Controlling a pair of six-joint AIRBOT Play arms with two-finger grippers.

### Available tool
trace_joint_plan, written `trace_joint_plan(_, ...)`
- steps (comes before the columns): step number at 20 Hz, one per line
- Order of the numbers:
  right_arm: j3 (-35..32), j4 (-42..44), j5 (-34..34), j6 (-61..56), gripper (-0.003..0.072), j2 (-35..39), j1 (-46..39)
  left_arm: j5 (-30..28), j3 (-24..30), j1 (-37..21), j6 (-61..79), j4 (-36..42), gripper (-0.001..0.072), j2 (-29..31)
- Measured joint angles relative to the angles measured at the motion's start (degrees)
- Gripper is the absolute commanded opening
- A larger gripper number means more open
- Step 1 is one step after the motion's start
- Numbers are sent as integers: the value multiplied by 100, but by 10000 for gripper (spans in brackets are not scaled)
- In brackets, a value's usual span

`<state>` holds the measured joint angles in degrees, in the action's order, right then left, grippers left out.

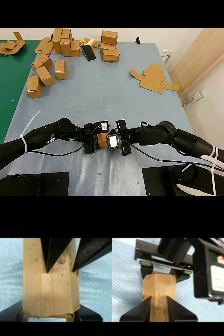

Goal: Fold the box.

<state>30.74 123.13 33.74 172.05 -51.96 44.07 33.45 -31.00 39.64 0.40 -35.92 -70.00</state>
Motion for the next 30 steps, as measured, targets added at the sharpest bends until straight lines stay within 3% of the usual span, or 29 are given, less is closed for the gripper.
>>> trace_joint_plan(1, 0, -24, -35, 0, 298, 11, 0, 0, 0, 0, 0, 0, 500, 0)
trace_joint_plan(3, 0, -66, -105, -2, 511, 26, 2, 0, 0, 0, 0, 0, 500, 0)
trace_joint_plan(4, 2, -105, -164, -2, 553, 37, 0, 0, 0, 0, 0, 0, 501, 0)
trace_joint_plan(23, 11, 15, 155, 0, 551, -114, -7, 0, 0, 0, 4, -4, 500, 0)
trace_joint_plan(25, 11, -7, 151, 0, 529, -122, -7, 0, 0, 0, 4, -4, 500, 0)
trace_joint_plan(27, 11, -22, 144, 0, 420, -125, -7, 0, 0, 0, 4, -4, 500, 0)
trace_joint_plan(30, 11, -44, 129, 0, 343, -125, -4, 0, 0, 0, 4, -4, 500, 0)
